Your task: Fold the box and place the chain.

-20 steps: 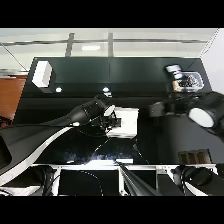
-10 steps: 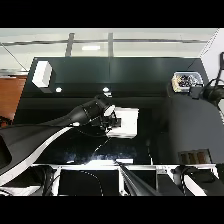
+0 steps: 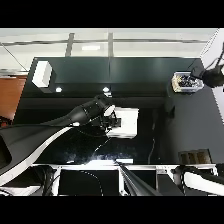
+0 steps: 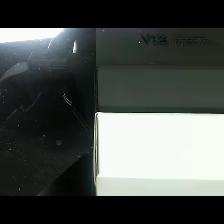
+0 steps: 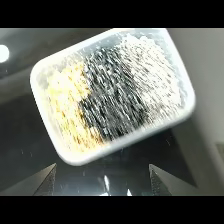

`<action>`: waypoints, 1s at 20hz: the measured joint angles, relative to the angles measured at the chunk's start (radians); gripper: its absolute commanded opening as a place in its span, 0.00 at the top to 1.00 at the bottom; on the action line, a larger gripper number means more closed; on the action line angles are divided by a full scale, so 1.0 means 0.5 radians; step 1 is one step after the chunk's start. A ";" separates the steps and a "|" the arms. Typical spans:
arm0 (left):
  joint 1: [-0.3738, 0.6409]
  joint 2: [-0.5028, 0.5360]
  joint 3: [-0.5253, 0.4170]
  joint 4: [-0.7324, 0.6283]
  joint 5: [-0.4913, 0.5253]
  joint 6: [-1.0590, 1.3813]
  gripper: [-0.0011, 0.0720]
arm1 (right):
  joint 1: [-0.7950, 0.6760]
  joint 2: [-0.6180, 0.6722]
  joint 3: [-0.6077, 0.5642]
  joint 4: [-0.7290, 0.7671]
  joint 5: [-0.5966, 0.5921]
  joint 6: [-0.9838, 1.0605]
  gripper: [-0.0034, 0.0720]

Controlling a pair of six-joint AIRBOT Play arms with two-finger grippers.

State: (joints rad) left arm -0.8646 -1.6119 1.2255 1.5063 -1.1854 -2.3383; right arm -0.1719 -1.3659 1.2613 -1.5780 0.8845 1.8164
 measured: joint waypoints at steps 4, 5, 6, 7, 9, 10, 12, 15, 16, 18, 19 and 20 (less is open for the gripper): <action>0.000 0.001 0.000 0.000 -0.001 0.000 0.94 | -0.027 -0.445 0.473 0.076 0.251 -0.038 0.06; 0.000 0.001 0.000 0.000 -0.001 0.000 0.94 | -0.033 -0.523 0.547 0.093 0.278 -0.043 0.06; 0.000 0.001 0.000 0.000 -0.002 0.000 0.94 | -0.041 -0.598 0.612 0.105 0.305 -0.043 0.06; 0.000 0.001 0.000 0.000 -0.002 0.000 0.94 | -0.051 -0.662 0.665 0.105 0.320 -0.043 0.06; 0.000 0.001 0.000 0.000 -0.002 0.000 0.94 | -0.071 -0.757 0.735 0.106 0.338 -0.043 0.06; 0.000 0.001 0.000 0.000 -0.002 0.000 0.94 | -0.080 -0.791 0.758 0.108 0.340 -0.043 0.07; 0.000 0.000 0.000 0.000 -0.002 0.000 0.94 | -0.093 -0.848 0.786 0.119 0.333 -0.041 0.07; 0.000 0.000 0.000 0.000 -0.002 0.001 0.94 | -0.103 -0.921 0.806 0.119 0.321 -0.039 0.07; 0.000 0.000 0.000 0.000 -0.002 0.000 0.94 | -0.105 -0.941 0.809 0.119 0.320 -0.037 0.07; 0.000 0.001 0.000 0.000 -0.003 0.001 0.94 | -0.108 -0.979 0.813 0.105 0.312 -0.036 0.07; 0.000 0.000 0.000 0.000 -0.003 0.001 0.94 | -0.108 -0.995 0.815 0.103 0.297 -0.036 0.07; 0.000 0.001 0.000 0.000 -0.003 0.001 0.94 | -0.108 -1.007 0.815 0.094 0.286 -0.036 0.16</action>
